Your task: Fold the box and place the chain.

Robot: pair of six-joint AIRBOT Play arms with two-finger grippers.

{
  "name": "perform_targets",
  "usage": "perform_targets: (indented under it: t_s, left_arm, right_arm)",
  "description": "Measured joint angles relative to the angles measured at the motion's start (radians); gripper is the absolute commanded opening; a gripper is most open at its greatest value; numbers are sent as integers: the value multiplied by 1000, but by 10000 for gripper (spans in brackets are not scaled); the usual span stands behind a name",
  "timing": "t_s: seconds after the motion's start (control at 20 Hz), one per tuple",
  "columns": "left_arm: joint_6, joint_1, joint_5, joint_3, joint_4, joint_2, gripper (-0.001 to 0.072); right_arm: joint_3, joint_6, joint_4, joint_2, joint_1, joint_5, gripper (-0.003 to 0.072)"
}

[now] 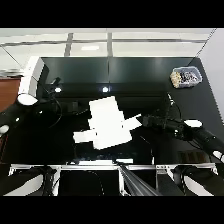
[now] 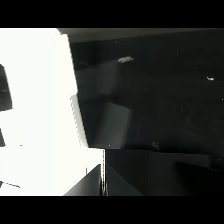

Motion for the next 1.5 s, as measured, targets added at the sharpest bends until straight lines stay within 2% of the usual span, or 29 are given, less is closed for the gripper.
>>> perform_targets:
  t_s: [0.2, 0.45, 0.5, 0.55, 0.65, 0.75, 0.8, 0.85, 0.9, 0.95, 1.0, 1.05, 1.1, 1.15, 1.3, 1.5]
  left_arm:
    - [32, -11, -153, 78, -106, -188, 703]
    - [104, -54, -332, 169, -179, -344, 683]
    - [117, -66, -369, 193, -165, -370, 631]
    - [128, -75, -404, 216, -150, -390, 521]
    - [163, -87, -473, 262, -125, -424, 374]
    - [198, -92, -524, 299, -111, -446, 268]
    - [214, -95, -554, 317, -101, -457, 267]
    - [225, -97, -573, 333, -89, -467, 207]
    - [234, -98, -592, 345, -79, -474, 63]
    - [245, -100, -598, 356, -65, -480, 43]
    - [253, -101, -603, 362, -57, -483, 31]
    - [259, -101, -603, 368, -52, -485, 25]
    - [264, -102, -599, 372, -45, -488, 25]
    - [268, -103, -586, 375, -39, -489, 24]
    - [275, -103, -565, 379, -31, -487, 22]
    - [297, -111, -547, 363, -8, -416, 21]
  right_arm:
    - [-4, -4, 5, 0, 15, -15, 11]
    - [-5, -5, 5, 0, 19, -18, 10]
    - [-5, -5, 6, 0, 19, -18, 11]
    - [-5, -5, 5, 0, 19, -18, 11]
    - [-5, -5, 6, 0, 19, -18, 10]
    - [-5, -6, 5, 0, 19, -18, 11]
    - [-5, -6, 5, 0, 19, -18, 10]
    - [-5, -6, 5, 0, 19, -18, 11]
    - [-5, -5, 6, 0, 19, -18, 11]
    - [-5, -6, 5, 0, 19, -18, 12]
    - [-5, -6, 4, 0, 19, -18, 46]
    - [-5, -5, 2, 0, 19, -18, 269]
    - [-5, -5, -1, 0, 19, -18, 527]
    - [-5, -5, -10, 0, 19, -18, 639]
    - [12, -5, -69, 4, -4, 0, 629]
    - [147, 58, -341, 18, -119, 154, 629]
